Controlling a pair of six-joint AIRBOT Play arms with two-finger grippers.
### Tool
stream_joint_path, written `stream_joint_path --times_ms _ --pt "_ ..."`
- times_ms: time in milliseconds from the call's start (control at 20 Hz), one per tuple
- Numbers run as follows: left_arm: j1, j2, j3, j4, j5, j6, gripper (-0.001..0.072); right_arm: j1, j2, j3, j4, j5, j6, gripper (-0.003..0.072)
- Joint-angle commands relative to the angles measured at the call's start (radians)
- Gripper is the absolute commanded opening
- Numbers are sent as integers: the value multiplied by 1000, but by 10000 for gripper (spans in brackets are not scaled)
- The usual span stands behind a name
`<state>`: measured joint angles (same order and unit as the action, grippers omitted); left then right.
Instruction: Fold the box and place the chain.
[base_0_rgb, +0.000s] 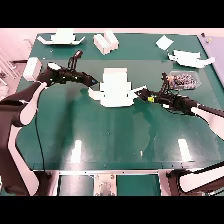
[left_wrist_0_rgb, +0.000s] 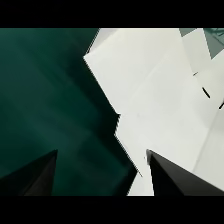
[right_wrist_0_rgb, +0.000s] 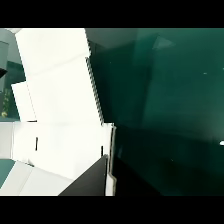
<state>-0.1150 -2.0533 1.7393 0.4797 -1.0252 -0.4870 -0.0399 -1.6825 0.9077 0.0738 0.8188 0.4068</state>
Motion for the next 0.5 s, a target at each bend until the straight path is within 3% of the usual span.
stream_joint_path --times_ms 0,200,450 --pt "-32 -64 63 10 -8 -19 616 0 -1 1 0 0 0 14" --pt "-46 -126 170 7 -62 -65 587 0 -1 1 -7 0 0 14" --pt "-47 -144 178 -6 -134 -74 586 0 -1 1 -7 0 0 14"
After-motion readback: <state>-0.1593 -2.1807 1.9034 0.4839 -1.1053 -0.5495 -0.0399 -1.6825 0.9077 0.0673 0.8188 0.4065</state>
